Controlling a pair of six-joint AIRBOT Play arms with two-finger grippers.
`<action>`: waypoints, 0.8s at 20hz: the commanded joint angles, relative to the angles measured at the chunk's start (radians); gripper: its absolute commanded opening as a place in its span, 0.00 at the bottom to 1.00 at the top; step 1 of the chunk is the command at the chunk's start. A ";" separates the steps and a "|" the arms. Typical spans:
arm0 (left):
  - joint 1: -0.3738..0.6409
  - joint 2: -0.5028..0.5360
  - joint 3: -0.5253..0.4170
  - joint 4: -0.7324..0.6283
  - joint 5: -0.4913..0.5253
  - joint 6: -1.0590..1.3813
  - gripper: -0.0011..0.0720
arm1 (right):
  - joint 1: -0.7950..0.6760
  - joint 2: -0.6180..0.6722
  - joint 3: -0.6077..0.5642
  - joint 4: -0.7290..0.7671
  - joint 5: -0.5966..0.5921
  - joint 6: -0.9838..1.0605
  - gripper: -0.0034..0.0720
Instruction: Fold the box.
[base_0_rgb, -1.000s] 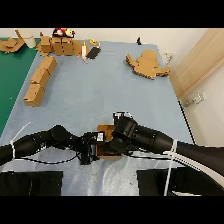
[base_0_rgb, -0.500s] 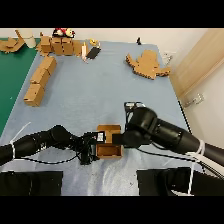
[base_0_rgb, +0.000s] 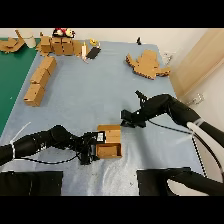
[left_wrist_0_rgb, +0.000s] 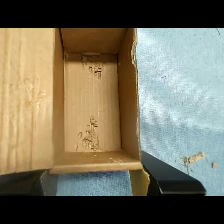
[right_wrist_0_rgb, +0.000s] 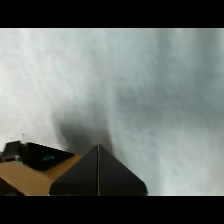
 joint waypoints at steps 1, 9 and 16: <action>0.001 0.000 0.000 0.000 0.001 0.000 0.64 | -0.129 -0.195 0.008 0.401 -0.112 -0.521 0.04; 0.001 0.000 0.000 0.000 0.000 0.000 0.64 | 0.058 -0.158 -0.118 0.463 -0.174 -0.834 0.04; 0.001 0.000 0.000 0.000 0.000 0.000 0.64 | 0.193 0.208 -0.352 0.404 0.054 -0.925 0.04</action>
